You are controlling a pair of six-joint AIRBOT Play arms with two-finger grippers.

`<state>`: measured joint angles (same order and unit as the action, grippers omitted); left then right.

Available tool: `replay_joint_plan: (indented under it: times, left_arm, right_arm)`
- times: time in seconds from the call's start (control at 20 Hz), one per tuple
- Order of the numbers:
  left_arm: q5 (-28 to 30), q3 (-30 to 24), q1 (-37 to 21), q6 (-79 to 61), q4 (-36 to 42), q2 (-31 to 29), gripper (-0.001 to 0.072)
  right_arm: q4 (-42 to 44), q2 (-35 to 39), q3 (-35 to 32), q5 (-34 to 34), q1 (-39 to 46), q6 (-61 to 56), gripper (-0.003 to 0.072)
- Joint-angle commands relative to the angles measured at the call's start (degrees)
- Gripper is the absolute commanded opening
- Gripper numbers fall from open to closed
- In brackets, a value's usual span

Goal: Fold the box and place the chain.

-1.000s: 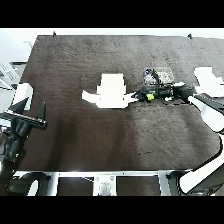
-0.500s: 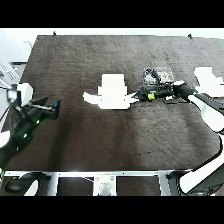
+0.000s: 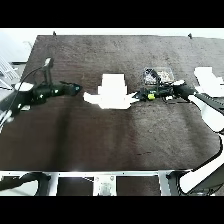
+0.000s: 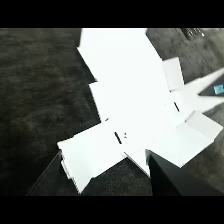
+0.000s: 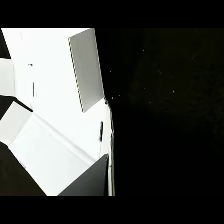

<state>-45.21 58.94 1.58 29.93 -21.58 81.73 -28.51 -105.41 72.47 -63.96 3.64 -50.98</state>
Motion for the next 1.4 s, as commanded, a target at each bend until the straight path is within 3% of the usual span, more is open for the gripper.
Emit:
replay_joint_plan:
  times: [0.0,0.2,0.4,0.65,1.35]
  left_arm:
    - [-13.42,17.68,0.02,12.37,-12.24,12.50,0.0597]
    - [-22.53,32.87,0.39,18.05,-13.60,22.51,0.0597]
    - [-28.30,45.38,2.93,22.75,-22.08,31.52,0.0597]
    - [-26.73,57.42,5.86,25.75,-23.98,39.91,0.0595]
    - [-22.91,59.12,11.37,21.00,-21.35,44.98,0.0586]
  right_arm:
    - [-0.04,0.04,0.07,0.85,0.00,2.16,0.0005]
    - [-0.07,0.04,0.07,1.38,-0.09,3.74,0.0005]
    - [-0.04,0.04,0.07,1.38,-0.09,5.75,0.0005]
    - [-0.13,0.04,0.04,1.38,-0.09,7.65,0.0005]
    - [-0.09,0.04,0.04,1.38,-0.09,9.07,0.0005]
